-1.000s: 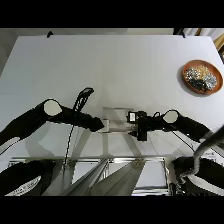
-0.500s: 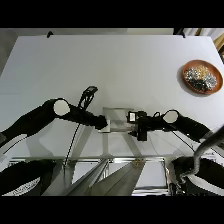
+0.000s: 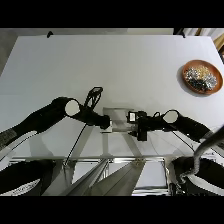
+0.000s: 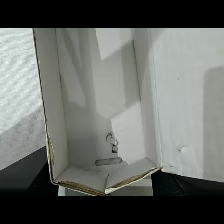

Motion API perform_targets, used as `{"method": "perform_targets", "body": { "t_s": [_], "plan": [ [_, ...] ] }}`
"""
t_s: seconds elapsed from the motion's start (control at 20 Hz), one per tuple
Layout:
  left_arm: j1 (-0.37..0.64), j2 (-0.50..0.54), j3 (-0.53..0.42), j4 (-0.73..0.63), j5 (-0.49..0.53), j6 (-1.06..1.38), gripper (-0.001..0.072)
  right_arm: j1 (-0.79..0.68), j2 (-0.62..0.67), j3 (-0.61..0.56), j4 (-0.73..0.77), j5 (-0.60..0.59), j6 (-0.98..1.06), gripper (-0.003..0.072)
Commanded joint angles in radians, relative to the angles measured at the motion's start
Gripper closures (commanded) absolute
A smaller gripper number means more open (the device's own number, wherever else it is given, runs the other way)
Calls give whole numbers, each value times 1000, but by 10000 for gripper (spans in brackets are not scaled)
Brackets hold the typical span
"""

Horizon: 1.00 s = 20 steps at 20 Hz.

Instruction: Fold the box and place the chain.

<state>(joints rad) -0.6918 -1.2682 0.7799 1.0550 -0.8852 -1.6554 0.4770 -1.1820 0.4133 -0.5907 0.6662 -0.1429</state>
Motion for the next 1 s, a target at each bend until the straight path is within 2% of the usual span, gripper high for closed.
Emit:
{"method": "perform_targets", "body": {
  "t_s": [0.0, 0.1, 0.25, 0.55, 0.6, 0.65, 0.95],
  "plan": [
    [-35, -35, 58, 83, -70, -143, 156, 0, 1, 0, 0, 0, 0, 375],
    [-68, -66, 99, 144, -126, -247, 156, 0, 1, 0, 0, 0, 0, 375],
    [-105, -92, 132, 200, -135, -333, 156, 0, 1, 0, 0, 0, 0, 375],
    [-137, -96, 134, 288, -144, -491, 157, 0, 1, 0, 0, 0, 0, 375],
    [-146, -96, 134, 312, -144, -531, 232, 0, 1, 0, 0, 0, 0, 375],
    [-157, -96, 134, 332, -148, -564, 276, 0, 1, 0, 0, 0, 0, 375],
    [-191, -112, 134, 356, -170, -647, 277, 0, 1, 0, 0, 0, 0, 375]
  ]
}}
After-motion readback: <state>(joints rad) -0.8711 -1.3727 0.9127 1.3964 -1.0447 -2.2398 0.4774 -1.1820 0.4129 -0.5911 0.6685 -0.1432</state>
